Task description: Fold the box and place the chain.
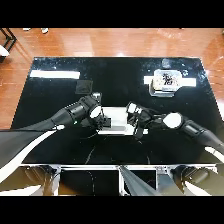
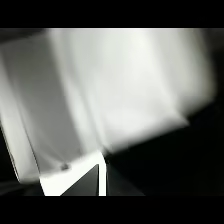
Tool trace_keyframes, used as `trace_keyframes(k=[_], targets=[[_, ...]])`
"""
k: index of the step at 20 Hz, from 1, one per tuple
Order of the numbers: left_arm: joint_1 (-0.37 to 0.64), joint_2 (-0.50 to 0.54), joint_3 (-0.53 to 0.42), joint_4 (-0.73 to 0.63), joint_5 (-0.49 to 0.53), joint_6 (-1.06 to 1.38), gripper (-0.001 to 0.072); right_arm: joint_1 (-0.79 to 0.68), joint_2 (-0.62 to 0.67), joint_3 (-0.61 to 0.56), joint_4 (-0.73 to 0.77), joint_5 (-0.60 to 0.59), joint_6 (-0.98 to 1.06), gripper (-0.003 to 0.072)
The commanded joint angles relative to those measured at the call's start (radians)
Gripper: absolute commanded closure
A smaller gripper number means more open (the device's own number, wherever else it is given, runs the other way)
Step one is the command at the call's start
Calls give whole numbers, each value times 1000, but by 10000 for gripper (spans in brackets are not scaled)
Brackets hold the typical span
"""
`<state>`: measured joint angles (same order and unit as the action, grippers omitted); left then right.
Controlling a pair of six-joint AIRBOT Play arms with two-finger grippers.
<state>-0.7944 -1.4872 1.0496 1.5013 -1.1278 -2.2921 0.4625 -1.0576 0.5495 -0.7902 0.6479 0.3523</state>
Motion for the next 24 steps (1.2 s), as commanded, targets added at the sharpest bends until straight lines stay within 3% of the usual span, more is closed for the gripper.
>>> trace_keyframes(k=[1, 5, 10, 13, 18, 22, 23, 24], targets=[[-1, -1, 0, 0, 1, 0, 693, -153, 115, 1, -101, 192, 379, 631], [-1, -1, 0, 0, 0, 0, 693, -382, 198, 1, -103, 380, 629, 668], [-1, -1, 0, 0, 0, 0, 693, -585, 165, -5, -177, 447, 870, 670], [-1, -1, 0, 0, 0, 0, 693, -584, 50, -50, -133, 470, 917, 670], [-1, -1, 0, 0, 2, 0, 693, -459, -195, -57, 90, 422, 916, 668], [-1, -1, 0, 0, 1, 0, 693, -323, -258, -48, 207, 335, 884, 654], [-1, -1, 0, 0, 0, 0, 693, -307, -258, -31, 234, 335, 850, 452], [-1, -1, 0, 0, -1, 0, 693, -300, -258, -7, 240, 365, 817, 131]])
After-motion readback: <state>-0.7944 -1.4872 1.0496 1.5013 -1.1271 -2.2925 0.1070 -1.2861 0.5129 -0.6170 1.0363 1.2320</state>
